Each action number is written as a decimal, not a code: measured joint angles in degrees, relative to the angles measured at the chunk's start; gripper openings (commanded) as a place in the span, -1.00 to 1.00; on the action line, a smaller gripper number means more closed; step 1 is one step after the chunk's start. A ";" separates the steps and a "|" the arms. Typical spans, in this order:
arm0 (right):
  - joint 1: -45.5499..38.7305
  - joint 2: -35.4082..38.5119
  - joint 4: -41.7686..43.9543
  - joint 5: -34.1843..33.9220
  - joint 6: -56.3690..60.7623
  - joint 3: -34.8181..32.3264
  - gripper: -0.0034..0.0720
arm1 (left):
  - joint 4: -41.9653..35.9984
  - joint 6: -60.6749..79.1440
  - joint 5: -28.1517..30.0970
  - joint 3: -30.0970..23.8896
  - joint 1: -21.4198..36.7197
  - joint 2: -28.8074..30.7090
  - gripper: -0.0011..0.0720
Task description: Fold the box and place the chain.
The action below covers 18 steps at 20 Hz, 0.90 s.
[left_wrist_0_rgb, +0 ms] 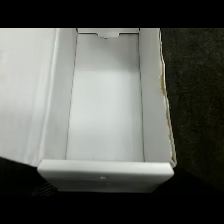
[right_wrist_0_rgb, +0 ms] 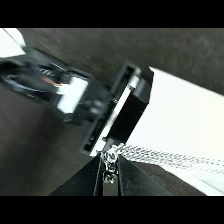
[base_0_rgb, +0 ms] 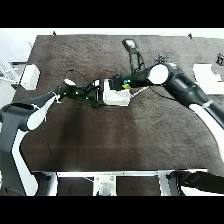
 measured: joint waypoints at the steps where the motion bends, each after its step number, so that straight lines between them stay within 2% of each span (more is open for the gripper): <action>1: 0.00 -2.12 0.37 -0.72 -0.09 -0.07 -0.90 | 0.00 0.00 0.00 0.00 0.00 0.00 0.32; 3: -0.07 -6.23 0.33 -1.49 -0.39 -0.15 -0.89 | 0.00 0.00 0.00 0.00 0.00 0.00 0.32; 4: -0.20 -8.00 0.09 -1.97 -0.61 -0.17 -0.68 | 0.00 0.00 0.00 0.00 -0.02 0.00 0.32; 5: -0.55 -9.64 -0.52 -2.36 -0.79 -0.17 -0.03 | 0.00 0.00 0.00 0.00 -0.02 0.00 0.32; 6: -1.09 -10.75 -1.11 -2.99 -1.05 -0.17 0.24 | 0.00 0.00 0.00 0.00 -0.02 0.00 0.32; 9: -3.02 -11.21 -2.03 -4.00 -1.18 0.46 0.23 | 0.00 0.00 0.00 0.00 0.00 0.00 0.32; 12: -5.03 -6.62 -3.63 -3.15 -1.25 0.50 0.27 | 0.00 0.00 0.00 0.00 0.00 0.00 0.32; 14: -7.15 -2.67 -7.10 -1.92 -1.22 -1.27 0.52 | 0.00 0.00 0.00 0.00 0.00 0.00 0.32; 18: -15.72 2.23 -12.83 -1.51 2.25 -7.74 0.52 | 0.02 0.00 0.00 0.00 0.00 0.00 0.32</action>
